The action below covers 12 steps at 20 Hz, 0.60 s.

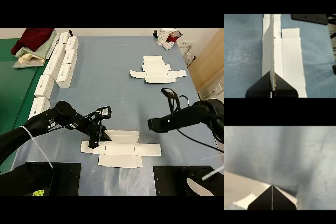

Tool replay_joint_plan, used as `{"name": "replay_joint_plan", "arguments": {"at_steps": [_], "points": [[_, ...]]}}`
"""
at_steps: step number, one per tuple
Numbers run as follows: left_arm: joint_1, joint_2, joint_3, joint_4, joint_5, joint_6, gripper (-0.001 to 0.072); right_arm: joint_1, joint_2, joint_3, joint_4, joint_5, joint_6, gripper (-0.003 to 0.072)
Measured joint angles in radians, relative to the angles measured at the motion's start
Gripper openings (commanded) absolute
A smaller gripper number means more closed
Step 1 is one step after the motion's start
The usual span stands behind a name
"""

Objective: Fold the box.

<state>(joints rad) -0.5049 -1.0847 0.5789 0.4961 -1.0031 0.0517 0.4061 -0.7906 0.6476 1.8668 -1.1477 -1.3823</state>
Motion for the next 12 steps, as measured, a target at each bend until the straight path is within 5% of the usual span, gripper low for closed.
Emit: {"name": "replay_joint_plan", "arguments": {"at_steps": [5,6,7,8,12], "points": [[0.0,0.0,0.0,-0.002,0.0,0.0,0.0013,0.319,0.137,-0.043,-0.013,-0.08,0.098,0.0006],[0.0,0.0,0.0,-0.002,0.0,0.0,0.0013,0.404,0.162,-0.066,-0.02,-0.069,0.103,0.0101],[0.0,0.0,0.0,-0.002,0.0,0.0,0.0013,0.482,0.18,-0.09,-0.028,-0.049,0.099,0.0445],[0.0,0.0,0.0,-0.002,0.0,0.0,0.0013,0.566,0.192,-0.117,-0.044,-0.018,0.082,0.0614],[0.0,0.0,0.0,-0.002,0.001,0.0,0.0014,0.82,0.153,-0.188,-0.185,0.089,0.034,0.0631]]}}
